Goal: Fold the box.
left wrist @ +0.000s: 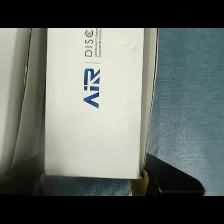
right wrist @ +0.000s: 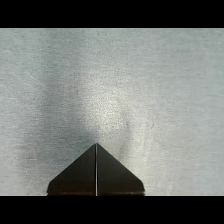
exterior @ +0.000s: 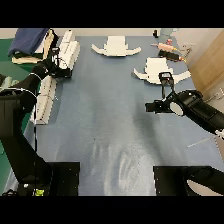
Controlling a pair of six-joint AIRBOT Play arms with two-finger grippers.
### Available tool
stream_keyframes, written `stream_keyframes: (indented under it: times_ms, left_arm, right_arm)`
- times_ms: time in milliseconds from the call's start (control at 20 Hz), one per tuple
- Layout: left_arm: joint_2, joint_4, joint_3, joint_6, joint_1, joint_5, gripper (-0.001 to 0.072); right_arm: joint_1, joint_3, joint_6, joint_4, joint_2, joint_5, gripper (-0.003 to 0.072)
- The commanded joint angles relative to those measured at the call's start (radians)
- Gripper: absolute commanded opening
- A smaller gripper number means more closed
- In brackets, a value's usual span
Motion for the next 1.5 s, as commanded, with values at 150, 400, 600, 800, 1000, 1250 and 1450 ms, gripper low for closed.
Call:
stream_keyframes:
  times_ms: [150,400,600,800,1000,1250,1450]
  left_arm:
    - [-0.002,-0.001,0.000,-0.001,0.000,-0.016,0.0416]
    - [-0.002,-0.001,0.000,-0.001,0.000,-0.028,0.0700]
    - [0.002,0.004,0.001,-0.001,0.001,-0.066,0.0700]
    - [0.042,0.074,0.004,-0.002,0.006,-0.209,0.0701]
    - [0.092,0.085,0.062,-0.002,0.029,-0.459,0.0701]
    - [0.141,0.040,0.153,-0.016,0.023,-0.712,0.0015]
    - [0.206,0.016,0.174,-0.012,-0.008,-0.789,0.0010]
  right_arm:
    - [0.000,0.001,0.000,0.000,0.000,0.000,0.0001]
    - [0.000,0.001,0.000,0.001,0.000,0.000,0.0002]
    - [0.000,0.001,0.000,0.001,0.000,0.000,0.0001]
    - [0.000,0.001,0.000,0.002,0.000,0.002,0.0001]
    - [0.000,0.001,0.000,0.002,0.000,0.008,0.0001]
    - [0.000,0.001,0.000,0.022,0.000,0.008,0.0001]
    - [0.000,0.013,0.000,0.056,-0.004,0.037,0.0001]
